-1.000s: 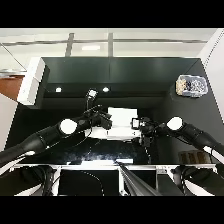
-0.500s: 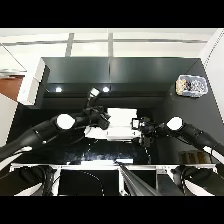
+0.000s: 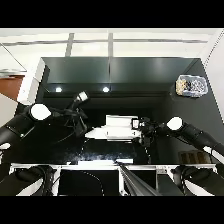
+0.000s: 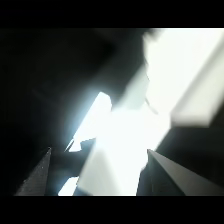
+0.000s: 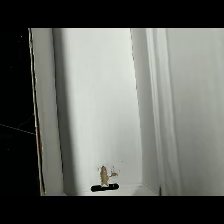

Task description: Fold the box and place the chain.

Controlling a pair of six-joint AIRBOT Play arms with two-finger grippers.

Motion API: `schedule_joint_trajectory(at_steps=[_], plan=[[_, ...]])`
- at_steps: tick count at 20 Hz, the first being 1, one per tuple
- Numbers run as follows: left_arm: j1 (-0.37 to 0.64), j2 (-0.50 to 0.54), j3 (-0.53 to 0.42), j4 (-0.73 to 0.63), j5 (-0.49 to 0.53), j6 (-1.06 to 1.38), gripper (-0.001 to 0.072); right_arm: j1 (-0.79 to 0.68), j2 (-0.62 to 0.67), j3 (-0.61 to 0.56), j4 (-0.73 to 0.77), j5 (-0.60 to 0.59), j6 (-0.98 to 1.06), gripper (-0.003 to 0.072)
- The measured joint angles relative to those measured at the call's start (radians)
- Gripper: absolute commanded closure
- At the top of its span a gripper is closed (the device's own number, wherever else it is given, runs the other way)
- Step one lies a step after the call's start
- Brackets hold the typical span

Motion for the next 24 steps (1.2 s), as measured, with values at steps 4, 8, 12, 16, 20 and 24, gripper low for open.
schedule_joint_trajectory(at_steps=[4, 8, 12, 16, 20, 24], plan=[[-0.057, -0.043, -0.019, 0.004, 0.027, 0.267, 0.0025, 0.0, 0.0, 0.0, 0.0, 0.0, 0.0, 0.0212], [-0.137, -0.114, -0.025, -0.058, 0.117, 0.359, 0.003, 0.0, 0.0, 0.0, 0.002, 0.0, 0.001, 0.0212], [-0.185, -0.159, -0.027, -0.133, 0.151, 0.4, 0.0189, 0.0, 0.0, 0.0, 0.003, 0.0, 0.001, 0.0212], [-0.2, -0.176, -0.027, -0.21, 0.168, 0.433, 0.0379, 0.0, 0.0, 0.0, 0.003, 0.0, 0.001, 0.0212], [-0.204, -0.18, -0.027, -0.246, 0.169, 0.447, 0.0458, 0.0, 0.0, 0.0, 0.003, 0.0, 0.001, 0.0212], [-0.207, -0.182, -0.027, -0.269, 0.175, 0.455, 0.0488, 0.0, 0.0, 0.0, 0.003, 0.0, 0.001, 0.0212]])
